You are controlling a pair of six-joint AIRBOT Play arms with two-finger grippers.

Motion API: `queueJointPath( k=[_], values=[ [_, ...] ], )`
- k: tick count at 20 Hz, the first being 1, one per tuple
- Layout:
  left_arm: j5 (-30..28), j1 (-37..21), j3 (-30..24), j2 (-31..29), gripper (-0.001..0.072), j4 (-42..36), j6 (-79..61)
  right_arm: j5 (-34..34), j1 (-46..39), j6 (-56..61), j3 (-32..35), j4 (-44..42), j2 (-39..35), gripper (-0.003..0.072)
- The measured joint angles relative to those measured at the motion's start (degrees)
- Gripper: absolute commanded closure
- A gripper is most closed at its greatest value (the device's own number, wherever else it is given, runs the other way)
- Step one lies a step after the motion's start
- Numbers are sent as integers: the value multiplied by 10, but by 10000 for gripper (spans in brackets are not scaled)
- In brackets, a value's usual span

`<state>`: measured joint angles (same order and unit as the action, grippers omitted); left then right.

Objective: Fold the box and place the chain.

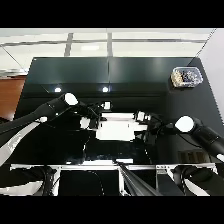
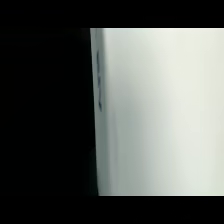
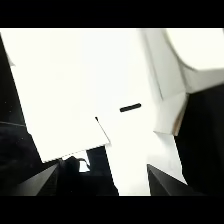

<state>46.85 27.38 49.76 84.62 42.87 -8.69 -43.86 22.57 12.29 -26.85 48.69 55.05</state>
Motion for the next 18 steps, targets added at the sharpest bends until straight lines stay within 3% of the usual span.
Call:
queueJointPath(
  k=[6, 14, 18],
  values=[
    [-3, 0, 0, 0, 678, 12, 0, 42, 54, -31, 7, 24, 31, 61],
    [-4, 0, 0, 0, 678, 16, 0, 103, 98, -40, 3, -67, 69, 61],
    [2, 1, 0, 0, 678, 11, 9, 91, 98, -41, -37, -31, 72, 61]
  ],
)
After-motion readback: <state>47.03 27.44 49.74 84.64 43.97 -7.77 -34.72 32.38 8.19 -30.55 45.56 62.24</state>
